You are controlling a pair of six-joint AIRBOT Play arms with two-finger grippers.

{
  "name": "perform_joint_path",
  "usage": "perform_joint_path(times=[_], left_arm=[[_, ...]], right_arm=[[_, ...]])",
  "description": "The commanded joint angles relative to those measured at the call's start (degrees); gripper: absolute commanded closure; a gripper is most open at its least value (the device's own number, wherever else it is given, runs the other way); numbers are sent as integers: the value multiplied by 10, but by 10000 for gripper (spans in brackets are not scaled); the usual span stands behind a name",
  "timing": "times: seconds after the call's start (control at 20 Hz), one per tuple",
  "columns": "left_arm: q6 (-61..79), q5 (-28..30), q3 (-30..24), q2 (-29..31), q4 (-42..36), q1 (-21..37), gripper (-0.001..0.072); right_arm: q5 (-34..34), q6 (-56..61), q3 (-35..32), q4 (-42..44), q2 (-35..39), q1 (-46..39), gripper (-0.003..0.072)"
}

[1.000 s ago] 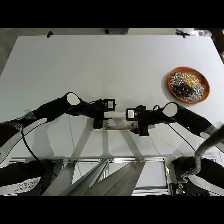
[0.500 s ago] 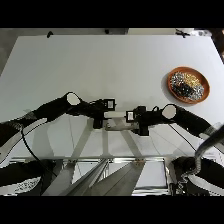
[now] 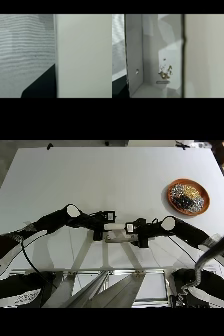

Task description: Fold the box and place the chain.

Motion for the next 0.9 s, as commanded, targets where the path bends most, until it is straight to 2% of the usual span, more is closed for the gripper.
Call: perform_joint_path(times=[0.0,0.05,0.15,0.25,0.4,0.85], left_arm=[[0,0,0,0,0,0,700],[0,0,0,0,0,0,700],[0,0,0,0,0,0,700],[0,0,0,0,0,0,700],[0,0,0,0,0,0,700],[0,0,0,0,0,0,700]], right_arm=[[-18,0,0,5,-9,8,133],[-26,0,0,5,-9,9,160],[-26,0,0,5,-9,9,163],[-24,0,0,5,-9,9,244],[-24,0,0,5,-9,8,288],[-24,2,0,5,-9,8,285]])
